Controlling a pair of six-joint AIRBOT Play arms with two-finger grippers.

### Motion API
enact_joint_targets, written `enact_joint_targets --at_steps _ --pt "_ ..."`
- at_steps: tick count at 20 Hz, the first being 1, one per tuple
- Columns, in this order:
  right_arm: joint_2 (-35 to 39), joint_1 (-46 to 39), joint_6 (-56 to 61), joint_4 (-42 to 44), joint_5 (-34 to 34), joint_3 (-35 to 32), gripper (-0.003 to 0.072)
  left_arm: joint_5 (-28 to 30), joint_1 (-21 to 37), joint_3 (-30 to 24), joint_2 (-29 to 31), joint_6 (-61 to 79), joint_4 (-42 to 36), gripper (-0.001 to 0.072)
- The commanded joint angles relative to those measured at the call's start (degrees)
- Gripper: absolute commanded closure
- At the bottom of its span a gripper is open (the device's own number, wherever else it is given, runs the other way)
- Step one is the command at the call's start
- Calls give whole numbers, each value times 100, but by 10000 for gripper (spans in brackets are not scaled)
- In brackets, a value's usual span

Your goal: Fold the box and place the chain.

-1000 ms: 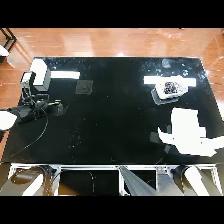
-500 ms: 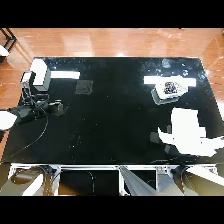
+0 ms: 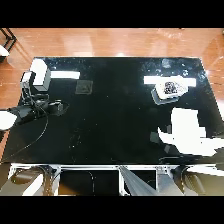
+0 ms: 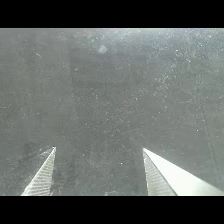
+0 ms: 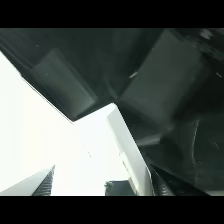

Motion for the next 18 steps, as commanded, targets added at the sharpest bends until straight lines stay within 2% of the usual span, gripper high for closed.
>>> enact_joint_targets --at_steps 1,9,10,11,14,15,16,18 --pt "-223 20 -122 280 -7 50 -12 7 4 0 0 4 31 74" --pt "-420 157 -535 245 -35 50 -10 -4 4 0 0 4 35 74" --pt "-420 177 -553 238 -4 50 20 -4 4 0 0 4 35 74" --pt "-420 199 -584 225 46 48 165 -4 4 0 0 4 35 74" --pt "-420 197 -645 186 203 50 162 -2 4 0 0 4 35 74" --pt "-420 197 -654 129 251 50 218 -2 4 0 0 2 35 74" --pt "-420 197 -654 57 280 50 345 -2 4 0 0 4 35 74" --pt "-420 197 -667 4 352 48 353 -2 4 0 0 2 35 74"
